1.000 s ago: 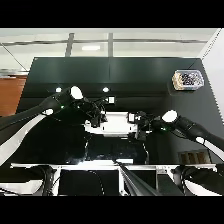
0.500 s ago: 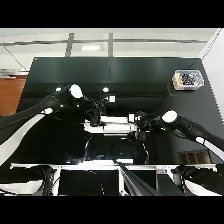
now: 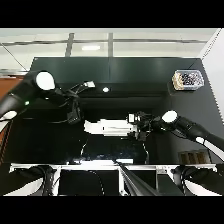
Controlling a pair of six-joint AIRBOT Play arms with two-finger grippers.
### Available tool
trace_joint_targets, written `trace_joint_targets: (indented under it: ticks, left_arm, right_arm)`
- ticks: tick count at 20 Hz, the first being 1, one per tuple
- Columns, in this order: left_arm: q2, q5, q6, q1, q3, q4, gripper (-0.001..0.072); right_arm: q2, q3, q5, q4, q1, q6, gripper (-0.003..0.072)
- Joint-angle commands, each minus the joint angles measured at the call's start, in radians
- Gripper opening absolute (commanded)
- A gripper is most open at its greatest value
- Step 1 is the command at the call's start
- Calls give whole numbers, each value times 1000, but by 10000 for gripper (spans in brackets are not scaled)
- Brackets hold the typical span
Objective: Fold the box and place the chain.
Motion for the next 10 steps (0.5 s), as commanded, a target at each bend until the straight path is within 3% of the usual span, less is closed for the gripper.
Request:
trace_joint_targets:
  ticks: [1, 4, 6, 10]
  left_arm:
    - [73, -144, -103, 34, -119, -240, 27]
    - [80, -8, -103, -37, -306, -487, 28]
    - [80, 122, -41, -88, -382, -606, 27]
    - [79, 413, 291, -100, -402, -915, 28]
  right_arm:
    - [0, 0, 0, 0, 1, 0, 131]
    - [0, 0, 0, 1, 1, 0, 130]
    - [0, 0, 0, 1, 1, 0, 131]
    - [0, 0, 0, 1, 1, 0, 131]
